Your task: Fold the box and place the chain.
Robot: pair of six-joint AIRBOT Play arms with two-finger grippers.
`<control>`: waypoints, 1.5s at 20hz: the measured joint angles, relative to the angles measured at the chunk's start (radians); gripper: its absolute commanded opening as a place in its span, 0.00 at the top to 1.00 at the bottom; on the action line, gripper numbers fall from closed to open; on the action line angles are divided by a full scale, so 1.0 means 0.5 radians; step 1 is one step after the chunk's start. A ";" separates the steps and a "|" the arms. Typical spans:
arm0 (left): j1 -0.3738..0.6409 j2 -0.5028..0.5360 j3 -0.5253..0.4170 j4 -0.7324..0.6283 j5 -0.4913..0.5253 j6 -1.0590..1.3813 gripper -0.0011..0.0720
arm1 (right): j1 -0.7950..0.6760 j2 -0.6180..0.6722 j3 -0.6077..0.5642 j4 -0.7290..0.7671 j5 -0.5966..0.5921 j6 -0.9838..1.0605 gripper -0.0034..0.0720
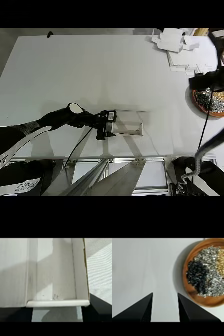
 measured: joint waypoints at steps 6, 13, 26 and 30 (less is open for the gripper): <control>0.000 0.000 0.000 0.000 0.000 0.000 0.70 | -0.706 -0.333 0.005 0.106 -0.252 -0.154 0.51; 0.000 0.000 0.000 0.000 0.001 0.000 0.70 | -1.093 -0.859 -0.038 0.278 -0.483 -0.269 0.51; 0.000 0.000 0.000 0.000 0.001 0.000 0.70 | -1.159 -1.235 -0.044 0.317 -0.560 -0.288 0.91; 0.000 0.000 0.000 0.000 0.001 0.000 0.70 | -1.159 -1.214 -0.044 0.324 -0.517 -0.319 0.93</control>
